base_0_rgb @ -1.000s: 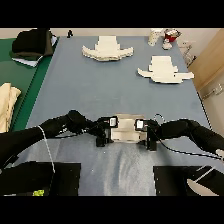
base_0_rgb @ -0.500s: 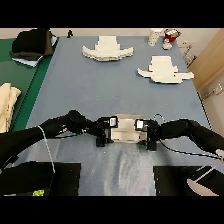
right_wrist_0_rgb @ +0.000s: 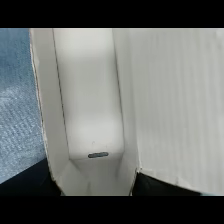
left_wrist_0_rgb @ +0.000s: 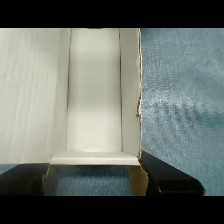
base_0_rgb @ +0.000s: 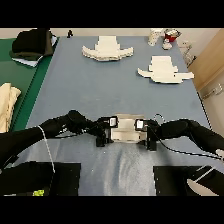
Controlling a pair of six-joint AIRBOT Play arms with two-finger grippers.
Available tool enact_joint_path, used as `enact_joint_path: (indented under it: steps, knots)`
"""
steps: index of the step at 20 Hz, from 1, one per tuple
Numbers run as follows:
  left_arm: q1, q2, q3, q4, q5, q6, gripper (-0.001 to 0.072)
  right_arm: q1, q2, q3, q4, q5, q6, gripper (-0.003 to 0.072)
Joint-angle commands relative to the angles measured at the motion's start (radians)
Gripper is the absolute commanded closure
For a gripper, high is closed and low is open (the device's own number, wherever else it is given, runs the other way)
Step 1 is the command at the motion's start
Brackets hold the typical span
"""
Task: Fold the box.
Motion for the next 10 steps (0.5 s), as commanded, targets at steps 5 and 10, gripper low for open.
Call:
enact_joint_path:
  steps: [5,10]
  knots:
    - [0.0,-0.001,0.001,0.0,0.001,0.0,0.0224,0.001,0.0,0.0,0.002,-0.002,0.002,0.0178]
    - [0.0,-0.001,0.001,0.0,0.001,0.0,0.0224,0.001,0.014,0.002,-0.01,-0.001,0.001,-0.0034]
